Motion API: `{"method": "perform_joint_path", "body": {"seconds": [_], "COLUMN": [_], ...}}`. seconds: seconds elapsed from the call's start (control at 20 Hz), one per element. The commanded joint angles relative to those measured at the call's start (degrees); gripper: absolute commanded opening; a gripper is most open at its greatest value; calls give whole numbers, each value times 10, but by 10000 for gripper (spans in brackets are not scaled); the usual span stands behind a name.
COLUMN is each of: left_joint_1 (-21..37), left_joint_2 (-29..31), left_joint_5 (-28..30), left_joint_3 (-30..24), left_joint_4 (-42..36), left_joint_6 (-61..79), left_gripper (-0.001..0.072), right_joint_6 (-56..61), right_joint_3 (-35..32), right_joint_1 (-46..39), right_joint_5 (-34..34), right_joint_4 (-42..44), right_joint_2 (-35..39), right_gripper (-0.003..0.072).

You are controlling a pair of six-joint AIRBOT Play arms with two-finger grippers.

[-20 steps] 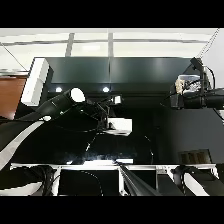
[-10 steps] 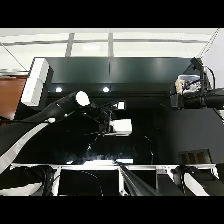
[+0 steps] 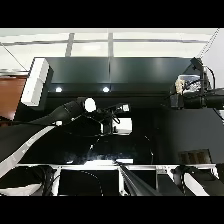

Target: Fold the box and place the chain.

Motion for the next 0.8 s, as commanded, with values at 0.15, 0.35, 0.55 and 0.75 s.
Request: {"method": "perform_joint_path", "body": {"seconds": [0.15, 0.35, 0.55, 0.75], "left_joint_1": [87, 243, 420, 554], "left_joint_2": [76, 148, 212, 263], "left_joint_5": [-97, -236, -320, -332], "left_joint_3": [-1, -1, -50, -110], "left_joint_4": [139, 207, 223, 294], "left_joint_6": [-278, -438, -500, -500], "left_gripper": [276, 279, 279, 280], "right_joint_6": [-1, -3, -7, -17], "right_joint_3": [0, 0, 0, 0], "right_joint_1": [0, 0, 0, 0], "right_joint_5": [0, 0, -3, -16], "right_joint_4": [0, 0, 0, 0], "right_joint_2": [0, 0, 0, 0], "right_gripper": [18, 18, 19, 18]}}
